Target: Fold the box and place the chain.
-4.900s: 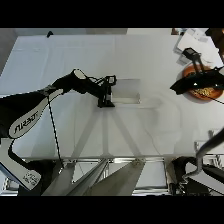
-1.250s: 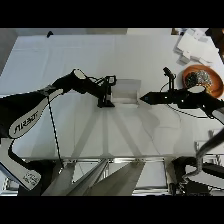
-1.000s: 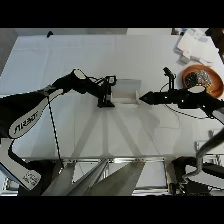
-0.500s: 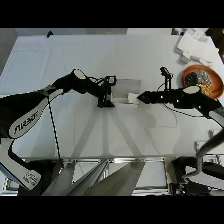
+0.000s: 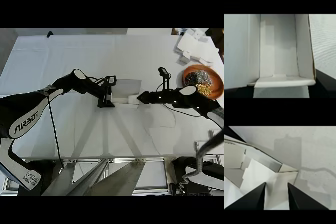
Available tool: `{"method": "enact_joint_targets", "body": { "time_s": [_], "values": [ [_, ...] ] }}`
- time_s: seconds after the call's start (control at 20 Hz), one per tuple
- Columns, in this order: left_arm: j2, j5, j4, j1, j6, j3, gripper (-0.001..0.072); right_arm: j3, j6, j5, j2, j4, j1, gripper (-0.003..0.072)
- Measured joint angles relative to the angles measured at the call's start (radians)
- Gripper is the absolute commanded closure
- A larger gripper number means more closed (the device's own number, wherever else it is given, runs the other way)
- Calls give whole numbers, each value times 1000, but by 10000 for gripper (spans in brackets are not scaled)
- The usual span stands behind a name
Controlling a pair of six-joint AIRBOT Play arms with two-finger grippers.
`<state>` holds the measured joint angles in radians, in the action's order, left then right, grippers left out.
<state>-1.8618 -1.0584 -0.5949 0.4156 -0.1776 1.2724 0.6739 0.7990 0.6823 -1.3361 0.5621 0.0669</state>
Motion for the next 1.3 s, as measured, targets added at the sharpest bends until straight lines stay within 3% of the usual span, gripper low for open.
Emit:
{"method": "enact_joint_targets", "body": {
  "time_s": [0.5, 0.9, 1.3],
  "values": [
    [0, 0, 0, 0, 0, 0, 432, 18, 74, -65, 1, 93, -76, 382],
    [0, 1, 0, 0, -1, 0, 432, 145, 487, -58, -7, 568, -194, 383],
    [0, 0, 0, 0, -1, 0, 432, 228, 874, 21, -56, 899, -314, 395]
  ]
}}
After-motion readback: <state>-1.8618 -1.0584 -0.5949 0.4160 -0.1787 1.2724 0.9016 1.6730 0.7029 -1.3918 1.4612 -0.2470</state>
